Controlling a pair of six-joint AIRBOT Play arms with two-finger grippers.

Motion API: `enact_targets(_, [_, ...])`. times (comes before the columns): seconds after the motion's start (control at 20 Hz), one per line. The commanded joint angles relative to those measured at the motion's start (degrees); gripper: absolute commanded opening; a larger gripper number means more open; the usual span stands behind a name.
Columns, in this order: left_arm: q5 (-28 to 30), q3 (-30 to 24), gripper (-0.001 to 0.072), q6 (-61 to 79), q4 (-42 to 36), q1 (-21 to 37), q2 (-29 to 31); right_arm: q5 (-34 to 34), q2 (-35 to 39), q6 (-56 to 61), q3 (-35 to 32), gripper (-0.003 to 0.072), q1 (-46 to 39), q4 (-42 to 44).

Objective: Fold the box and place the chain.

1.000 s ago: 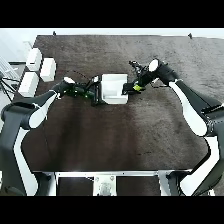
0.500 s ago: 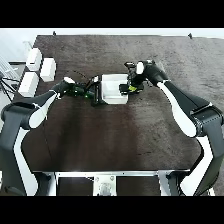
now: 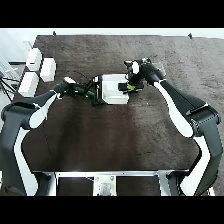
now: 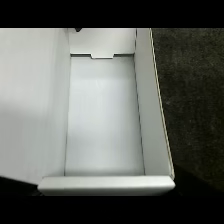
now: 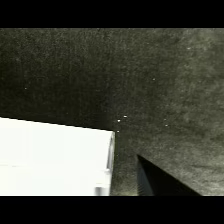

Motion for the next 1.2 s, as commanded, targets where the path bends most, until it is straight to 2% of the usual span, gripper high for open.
enact_targets(0.0, [0.09,0.0,0.0356,0.11,0.07,0.07,0.02,0.83,-0.24,2.78,0.24,0.033,0.13,-0.79])
enact_targets(0.25, [0.07,0.0,0.0357,0.11,0.07,0.07,0.0,3.82,-1.49,2.8,0.24,0.0298,0.2,-0.81])
enact_targets(0.4, [0.07,0.0,0.0356,0.11,0.07,0.07,0.02,3.8,-1.66,4.28,0.24,0.0209,0.61,-1.7])
enact_targets(0.8, [0.07,0.0,0.0357,0.11,0.07,0.07,0.02,4.46,-1.73,6.25,0.24,0.0208,1.07,-1.84])
enact_targets(1.05, [0.09,0.0,0.0356,0.11,0.07,0.07,0.0,4.61,-1.7,6.86,0.24,0.0011,1.22,-1.86])
enact_targets(1.15, [0.09,0.0,0.0357,0.11,0.07,0.07,0.0,3.91,-1.7,6.84,0.24,0.0011,1.46,-2.21])
